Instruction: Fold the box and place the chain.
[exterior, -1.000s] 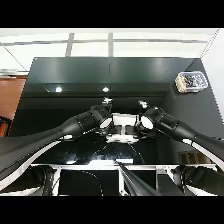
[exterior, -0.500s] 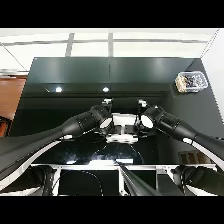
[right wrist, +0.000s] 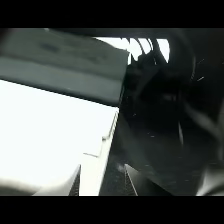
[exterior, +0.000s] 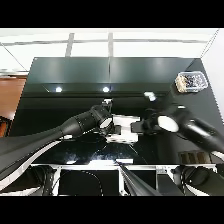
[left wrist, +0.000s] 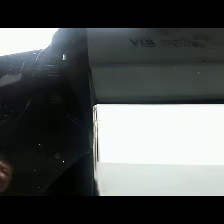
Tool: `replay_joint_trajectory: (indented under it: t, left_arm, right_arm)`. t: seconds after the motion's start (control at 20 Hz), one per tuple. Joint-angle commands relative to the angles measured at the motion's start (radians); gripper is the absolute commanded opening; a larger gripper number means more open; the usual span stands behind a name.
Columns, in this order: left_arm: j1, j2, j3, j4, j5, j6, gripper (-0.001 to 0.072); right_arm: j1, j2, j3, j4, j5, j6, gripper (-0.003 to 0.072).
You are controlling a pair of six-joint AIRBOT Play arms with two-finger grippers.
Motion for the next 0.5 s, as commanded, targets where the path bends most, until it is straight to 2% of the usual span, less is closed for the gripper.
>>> replay_joint_trajectory:
  t: [0.0, 0.1, 0.15, 0.25, 0.35, 0.45]
  left_arm:
    - [0.0, 0.0, 0.0, 0.0, 0.0, 0.0, 0.0026]
    - [0.0, 0.0, 0.0, 0.0, -0.002, 0.0, 0.0026]
    - [0.0, 0.0, 0.0, 0.0, -0.003, 0.0, 0.0026]
    - [0.0, 0.0, 0.0, 0.0, -0.003, 0.0, 0.0026]
    - [0.0, 0.0, 0.0, 0.0, -0.003, 0.0, 0.0026]
    - [0.0, 0.0, 0.0, -0.001, -0.004, 0.0, 0.0026]
  right_arm:
    - [-0.065, 0.237, -0.005, -0.249, 0.053, -0.025, 0.0326]
    - [-0.168, 0.304, -0.055, -0.56, 0.103, -0.032, 0.0323]
    - [-0.232, 0.306, -0.092, -0.649, 0.095, -0.081, 0.0324]
    - [-0.405, 0.287, -0.179, -0.649, -0.026, -0.171, 0.0324]
    - [-0.576, 0.237, -0.235, -0.627, -0.216, -0.145, 0.0324]
    - [-0.726, 0.144, -0.222, -0.562, -0.41, -0.126, 0.0324]
